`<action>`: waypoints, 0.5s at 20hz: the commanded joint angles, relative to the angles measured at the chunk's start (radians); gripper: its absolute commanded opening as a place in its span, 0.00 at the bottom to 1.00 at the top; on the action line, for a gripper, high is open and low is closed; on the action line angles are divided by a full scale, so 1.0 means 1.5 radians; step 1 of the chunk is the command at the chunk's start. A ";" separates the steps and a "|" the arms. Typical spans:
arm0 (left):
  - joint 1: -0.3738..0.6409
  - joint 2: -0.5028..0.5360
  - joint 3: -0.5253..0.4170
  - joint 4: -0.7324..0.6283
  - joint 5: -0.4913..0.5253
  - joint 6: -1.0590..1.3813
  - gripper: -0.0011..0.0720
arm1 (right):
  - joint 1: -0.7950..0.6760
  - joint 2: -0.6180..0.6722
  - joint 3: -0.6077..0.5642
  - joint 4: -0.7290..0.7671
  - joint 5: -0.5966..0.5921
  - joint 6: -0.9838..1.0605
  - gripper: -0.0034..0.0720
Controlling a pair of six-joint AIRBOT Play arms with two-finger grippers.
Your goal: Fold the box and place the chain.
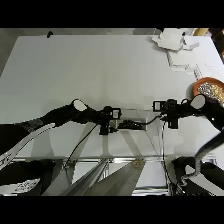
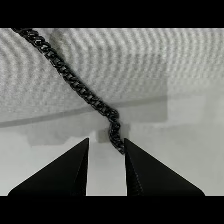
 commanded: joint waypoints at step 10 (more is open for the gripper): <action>0.001 0.000 0.000 0.000 0.000 0.000 0.36 | 0.000 -0.022 0.001 -0.002 -0.020 -0.003 0.07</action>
